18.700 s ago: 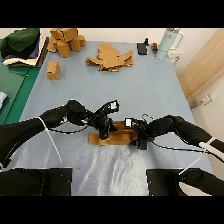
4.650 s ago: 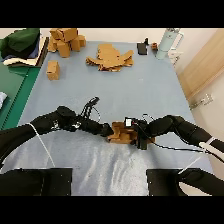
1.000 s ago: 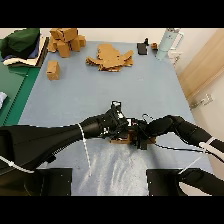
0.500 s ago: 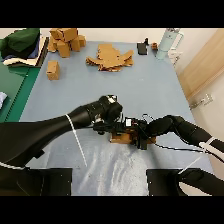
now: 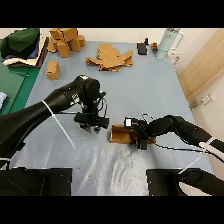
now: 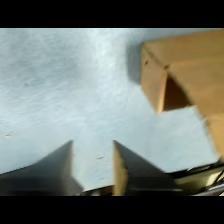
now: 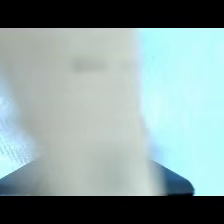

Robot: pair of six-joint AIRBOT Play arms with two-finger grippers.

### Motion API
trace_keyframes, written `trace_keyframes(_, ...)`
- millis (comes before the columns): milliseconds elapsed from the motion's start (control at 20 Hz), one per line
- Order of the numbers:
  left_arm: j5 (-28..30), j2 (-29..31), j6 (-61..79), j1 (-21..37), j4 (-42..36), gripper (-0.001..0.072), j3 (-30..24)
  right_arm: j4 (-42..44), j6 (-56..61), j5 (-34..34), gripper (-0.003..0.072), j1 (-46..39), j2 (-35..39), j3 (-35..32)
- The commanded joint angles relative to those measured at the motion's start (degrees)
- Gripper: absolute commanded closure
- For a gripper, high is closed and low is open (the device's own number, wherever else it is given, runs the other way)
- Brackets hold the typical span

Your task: Fold the box.

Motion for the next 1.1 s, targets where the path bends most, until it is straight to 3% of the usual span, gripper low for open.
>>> trace_keyframes(0,-4.42,0.59,21.07,3.93,3.37,0.0696,-0.35,0.02,0.0,-0.02,0.0177,-0.02,0.0,0.02)
trace_keyframes(250,14.01,0.61,49.07,4.61,0.66,0.0698,-5.31,0.02,0.0,-0.02,0.0177,0.0,0.0,0.02)
trace_keyframes(350,18.56,0.79,57.81,4.52,-1.79,0.0698,-8.37,0.02,0.0,-0.02,0.0177,-0.02,0.0,0.02)
trace_keyframes(550,25.99,1.09,89.53,11.74,-22.99,0.0699,-17.03,0.02,0.0,-0.04,0.0176,-0.02,0.0,0.02)
trace_keyframes(650,28.65,1.2,109.98,12.31,-31.58,0.0688,-21.16,0.02,0.0,-0.02,0.0177,0.0,0.0,0.02)
trace_keyframes(750,33.73,1.2,117.92,11.93,-36.41,0.0043,-24.61,0.02,0.0,-0.02,0.0177,-0.02,0.0,0.02)
trace_keyframes(800,35.6,1.2,118.33,11.96,-37.92,-0.0011,-25.88,0.02,0.0,0.0,0.0177,0.0,0.0,0.02)
trace_keyframes(900,36.68,1.2,120.08,11.96,-39.78,-0.0011,-27.45,0.02,0.0,0.0,0.0176,-0.02,0.0,0.02)
trace_keyframes(1050,39.43,1.2,128.72,11.08,-50.07,-0.0011,-29.03,0.02,0.0,-0.02,0.0177,0.0,0.0,0.02)
